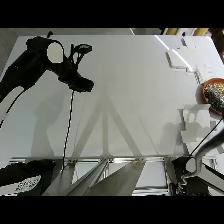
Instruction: Fold the box and place the chain.
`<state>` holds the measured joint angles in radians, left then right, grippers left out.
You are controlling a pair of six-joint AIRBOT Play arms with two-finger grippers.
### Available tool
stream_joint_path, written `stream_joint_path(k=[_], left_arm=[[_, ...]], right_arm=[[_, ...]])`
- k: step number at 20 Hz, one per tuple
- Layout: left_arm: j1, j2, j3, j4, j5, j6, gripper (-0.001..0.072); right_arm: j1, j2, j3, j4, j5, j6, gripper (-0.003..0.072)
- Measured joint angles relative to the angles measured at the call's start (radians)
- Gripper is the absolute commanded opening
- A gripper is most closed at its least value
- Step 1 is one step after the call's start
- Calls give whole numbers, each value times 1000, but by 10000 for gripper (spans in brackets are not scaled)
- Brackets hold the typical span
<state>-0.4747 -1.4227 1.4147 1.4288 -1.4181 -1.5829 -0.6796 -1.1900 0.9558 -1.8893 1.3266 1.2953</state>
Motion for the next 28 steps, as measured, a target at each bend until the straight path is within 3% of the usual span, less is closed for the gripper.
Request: stream_joint_path(k=[4, 9, 13, 15, 17, 18, 22, 28], left_arm=[[0, 0, 0, 0, 0, 0, 8], [0, 0, 0, 0, 0, 0, 8], [0, 0, 0, 0, 0, 0, 8], [0, 0, 0, 0, 0, 0, 8], [0, 0, 0, 0, 0, 0, 8], [0, 0, 0, 0, 0, 0, 8], [0, 0, 0, 0, 0, 0, 8], [0, 0, 0, 0, 0, 0, 8]], right_arm=[[-163, -24, 3, 6, -37, -71, 482], [-229, -78, 4, 31, -105, -179, 476], [-240, -153, 4, 35, -130, -206, 345], [-242, -187, 4, 38, -133, -212, 225], [-243, -209, 4, 40, -125, -212, 39], [-243, -214, 4, 49, -109, -216, 14], [-188, -187, 4, 105, -54, -223, 12], [89, -25, -36, 304, 36, -239, 11]])
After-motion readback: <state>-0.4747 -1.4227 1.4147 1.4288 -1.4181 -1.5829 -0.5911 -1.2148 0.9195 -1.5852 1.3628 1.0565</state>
